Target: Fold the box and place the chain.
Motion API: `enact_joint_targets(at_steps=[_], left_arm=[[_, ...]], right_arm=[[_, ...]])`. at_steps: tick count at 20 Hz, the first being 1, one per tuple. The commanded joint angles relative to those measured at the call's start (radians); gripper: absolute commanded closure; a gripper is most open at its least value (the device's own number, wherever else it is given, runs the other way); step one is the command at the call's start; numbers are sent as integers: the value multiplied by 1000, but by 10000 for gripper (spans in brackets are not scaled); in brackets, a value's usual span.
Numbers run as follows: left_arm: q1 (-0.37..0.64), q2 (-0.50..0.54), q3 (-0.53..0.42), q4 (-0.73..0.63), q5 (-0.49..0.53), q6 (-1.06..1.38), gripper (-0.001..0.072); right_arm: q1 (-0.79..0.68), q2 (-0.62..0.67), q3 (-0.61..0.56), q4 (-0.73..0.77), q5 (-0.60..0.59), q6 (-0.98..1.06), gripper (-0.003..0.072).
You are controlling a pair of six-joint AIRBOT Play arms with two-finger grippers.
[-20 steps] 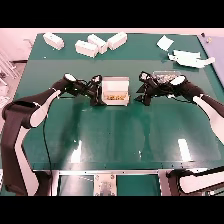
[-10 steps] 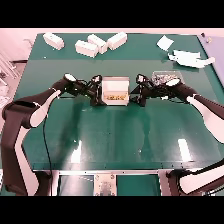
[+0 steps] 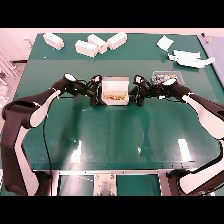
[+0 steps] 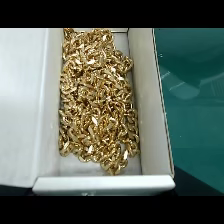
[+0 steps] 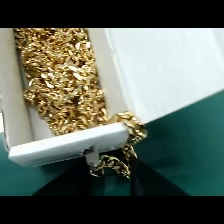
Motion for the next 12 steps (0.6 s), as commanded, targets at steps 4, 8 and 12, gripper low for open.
enact_joint_targets(at_steps=[4, 8, 12], left_arm=[[-1, 1, 0, 0, -2, 1, 300], [-1, 1, 0, 0, -3, 1, 300], [-1, 1, 0, 0, -3, 1, 299]], right_arm=[[2, -3, 4, -8, -31, 34, 679], [-6, 12, 38, -69, -59, 137, 681], [-6, 45, 58, -97, -23, 164, 314]])
